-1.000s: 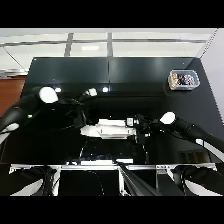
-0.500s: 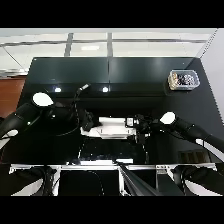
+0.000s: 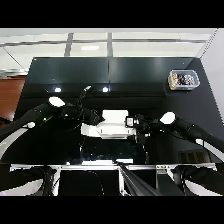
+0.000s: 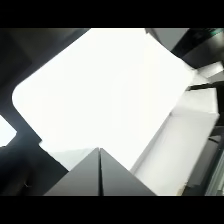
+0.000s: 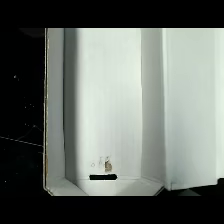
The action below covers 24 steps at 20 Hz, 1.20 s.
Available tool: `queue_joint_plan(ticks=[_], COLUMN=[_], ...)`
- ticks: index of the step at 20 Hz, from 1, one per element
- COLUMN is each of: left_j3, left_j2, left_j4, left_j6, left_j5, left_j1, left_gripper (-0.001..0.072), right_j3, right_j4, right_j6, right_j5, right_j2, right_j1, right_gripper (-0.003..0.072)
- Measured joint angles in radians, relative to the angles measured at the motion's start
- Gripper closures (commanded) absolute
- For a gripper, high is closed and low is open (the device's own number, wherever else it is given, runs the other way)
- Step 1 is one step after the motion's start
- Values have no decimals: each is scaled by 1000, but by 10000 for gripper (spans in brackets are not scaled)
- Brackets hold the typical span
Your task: Fold the box and place the chain.
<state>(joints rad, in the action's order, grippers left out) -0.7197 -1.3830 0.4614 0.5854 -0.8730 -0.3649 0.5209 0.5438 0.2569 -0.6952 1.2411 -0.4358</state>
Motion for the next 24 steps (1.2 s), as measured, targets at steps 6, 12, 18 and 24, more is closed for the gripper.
queue_joint_plan(ticks=[6,12,18,24], left_j3=[-100,-27,43,50], left_j2=[82,256,270,220], left_j4=[183,288,426,455], left_j6=[73,-106,-428,-532], left_j5=[-69,-211,-82,34], left_j1=[52,84,-1,-113], left_gripper=[686,220,-1,26], right_j3=[0,0,0,0], right_j4=[0,0,0,0], right_j6=[0,-1,-2,-2], right_j5=[0,0,0,0], right_j2=[0,0,0,0], right_j1=[0,0,0,0], right_gripper=[562,562,562,562])
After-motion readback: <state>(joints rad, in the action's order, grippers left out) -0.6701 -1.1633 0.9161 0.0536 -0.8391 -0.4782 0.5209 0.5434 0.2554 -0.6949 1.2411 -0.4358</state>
